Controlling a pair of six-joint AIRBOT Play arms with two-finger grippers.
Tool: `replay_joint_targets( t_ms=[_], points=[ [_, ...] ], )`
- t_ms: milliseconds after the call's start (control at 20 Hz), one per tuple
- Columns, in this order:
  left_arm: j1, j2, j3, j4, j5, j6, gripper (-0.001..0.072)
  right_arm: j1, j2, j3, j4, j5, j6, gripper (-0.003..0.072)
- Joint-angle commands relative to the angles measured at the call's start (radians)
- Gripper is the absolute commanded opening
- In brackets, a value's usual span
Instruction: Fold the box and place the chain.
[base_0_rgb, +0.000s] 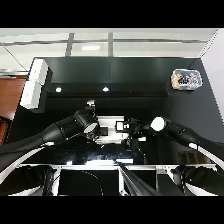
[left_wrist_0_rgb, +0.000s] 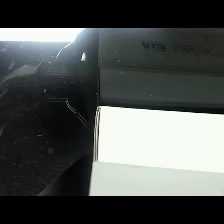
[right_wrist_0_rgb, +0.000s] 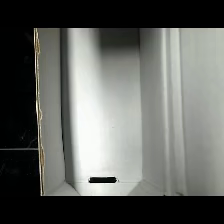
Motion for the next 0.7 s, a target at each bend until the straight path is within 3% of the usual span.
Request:
replay_joint_targets(
  t_ms=[0,50,100,150,500,650],
  points=[
    [0.0,-0.001,0.0,-0.007,0.021,-0.002,0.0027,0.001,0.001,0.001,0.001,0.0,0.0,0.0408],
    [0.0,-0.001,0.0,-0.007,0.021,-0.002,0.0027,0.0,0.001,0.001,0.002,0.0,0.001,0.0411],
    [0.0,-0.001,0.0,-0.006,0.02,-0.002,0.0027,0.0,0.001,0.002,0.004,0.0,0.002,0.0499],
    [0.0,-0.001,0.0,-0.006,0.02,-0.002,0.0027,0.0,0.004,0.002,0.004,0.0,0.015,0.0661],
    [0.0,0.003,0.0,-0.006,0.01,0.014,0.0027,-0.074,0.166,0.002,-0.097,0.151,0.064,0.066],
    [0.0,0.003,0.0,-0.001,-0.006,0.036,0.0027,-0.114,0.172,0.0,-0.157,0.156,0.06,0.066]
  ],
)
